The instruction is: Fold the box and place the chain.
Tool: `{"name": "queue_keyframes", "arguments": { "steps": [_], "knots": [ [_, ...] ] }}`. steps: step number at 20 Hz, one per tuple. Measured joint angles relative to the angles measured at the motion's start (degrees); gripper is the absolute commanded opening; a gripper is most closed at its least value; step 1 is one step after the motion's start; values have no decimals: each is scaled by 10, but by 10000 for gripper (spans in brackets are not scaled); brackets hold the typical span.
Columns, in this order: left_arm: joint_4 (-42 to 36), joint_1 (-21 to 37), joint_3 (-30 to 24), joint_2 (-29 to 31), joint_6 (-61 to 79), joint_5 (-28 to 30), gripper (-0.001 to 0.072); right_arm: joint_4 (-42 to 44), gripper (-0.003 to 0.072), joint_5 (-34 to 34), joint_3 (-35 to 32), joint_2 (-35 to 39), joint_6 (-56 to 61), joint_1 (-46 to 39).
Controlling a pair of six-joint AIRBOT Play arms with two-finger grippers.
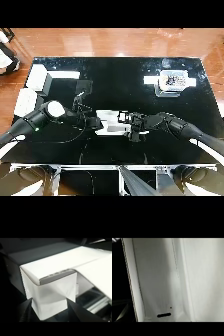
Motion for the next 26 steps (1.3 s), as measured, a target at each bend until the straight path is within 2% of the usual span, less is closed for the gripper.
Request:
{"name": "queue_keyframes", "arguments": {
  "steps": [6,15,21,26],
  "knots": [
    [68,-42,0,0,-89,53,529,0,178,0,0,0,0,0],
    [132,-70,2,0,-174,77,529,0,178,0,0,0,0,0],
    [267,-127,21,-2,-323,66,528,0,178,0,0,0,0,0],
    [334,-172,57,-30,-398,28,528,0,178,0,0,0,0,0]
  ]
}}
